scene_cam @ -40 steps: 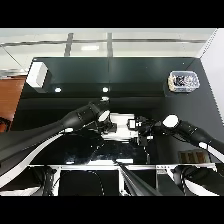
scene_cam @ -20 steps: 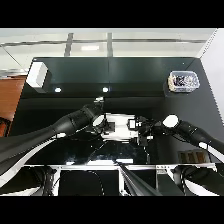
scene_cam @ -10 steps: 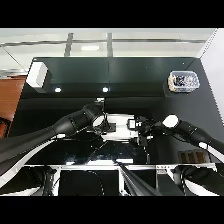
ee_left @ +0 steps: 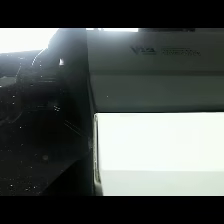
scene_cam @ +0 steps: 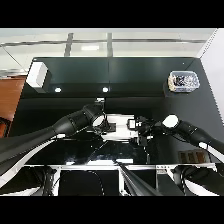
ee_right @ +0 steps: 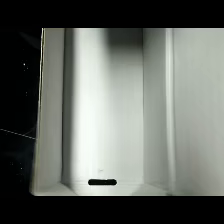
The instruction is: Fold the box and place the chain.
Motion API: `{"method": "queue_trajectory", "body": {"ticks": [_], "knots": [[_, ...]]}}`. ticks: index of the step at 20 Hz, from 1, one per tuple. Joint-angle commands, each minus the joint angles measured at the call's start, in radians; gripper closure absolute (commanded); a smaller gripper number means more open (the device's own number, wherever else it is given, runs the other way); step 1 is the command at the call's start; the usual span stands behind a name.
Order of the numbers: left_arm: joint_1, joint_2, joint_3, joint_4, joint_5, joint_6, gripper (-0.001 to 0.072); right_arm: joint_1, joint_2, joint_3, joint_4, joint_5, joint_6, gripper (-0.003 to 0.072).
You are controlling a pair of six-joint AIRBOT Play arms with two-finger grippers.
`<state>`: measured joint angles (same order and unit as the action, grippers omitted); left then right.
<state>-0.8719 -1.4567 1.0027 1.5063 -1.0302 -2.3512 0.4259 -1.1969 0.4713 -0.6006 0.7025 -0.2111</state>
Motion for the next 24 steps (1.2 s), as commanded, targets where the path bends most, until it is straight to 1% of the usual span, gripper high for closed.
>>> {"method": "queue_trajectory", "body": {"ticks": [1,4,6,8,10,11,12,13,15,16,17,20,24], "knots": [[0.000,0.000,0.000,0.001,-0.003,-0.001,0.0683,0.000,0.003,0.006,-0.014,-0.002,0.121,-0.0028],[0.000,0.000,0.000,0.003,-0.004,-0.001,0.0683,0.000,0.072,0.026,-0.224,0.124,0.248,-0.0024],[0.000,0.000,0.000,0.003,-0.011,-0.001,0.0683,0.000,0.127,0.031,-0.315,0.177,0.311,-0.0023],[0.000,0.000,0.000,0.003,-0.019,-0.001,0.0683,0.000,0.156,0.031,-0.315,0.175,0.311,-0.0022],[0.000,0.000,0.000,0.003,-0.019,-0.001,0.0683,0.000,0.157,0.031,-0.259,0.136,0.309,-0.0021],[0.000,0.000,0.000,0.003,-0.019,-0.001,0.0683,0.000,0.157,0.031,-0.220,0.120,0.308,0.0075],[0.000,0.000,0.000,0.003,-0.019,-0.001,0.0683,0.000,0.157,0.031,-0.187,0.120,0.303,0.0221],[0.000,0.000,0.000,0.003,-0.019,-0.001,0.0683,0.000,0.157,0.031,-0.165,0.124,0.300,0.0266],[0.000,0.000,0.000,0.003,-0.019,-0.001,0.0683,0.000,0.157,0.031,-0.130,0.126,0.300,0.0288],[0.000,0.000,0.000,0.003,-0.018,-0.001,0.0683,0.000,0.157,0.031,-0.129,0.126,0.300,0.0424],[0.000,0.000,0.000,0.003,-0.018,-0.001,0.0683,0.000,0.157,0.031,-0.129,0.125,0.301,0.0449],[0.000,0.000,0.000,0.003,-0.018,-0.001,0.0683,0.000,0.151,0.031,-0.076,0.119,0.300,0.0451],[0.000,0.000,0.000,0.003,-0.018,-0.001,0.0683,0.000,0.090,0.030,0.135,0.062,0.284,0.0449]]}}
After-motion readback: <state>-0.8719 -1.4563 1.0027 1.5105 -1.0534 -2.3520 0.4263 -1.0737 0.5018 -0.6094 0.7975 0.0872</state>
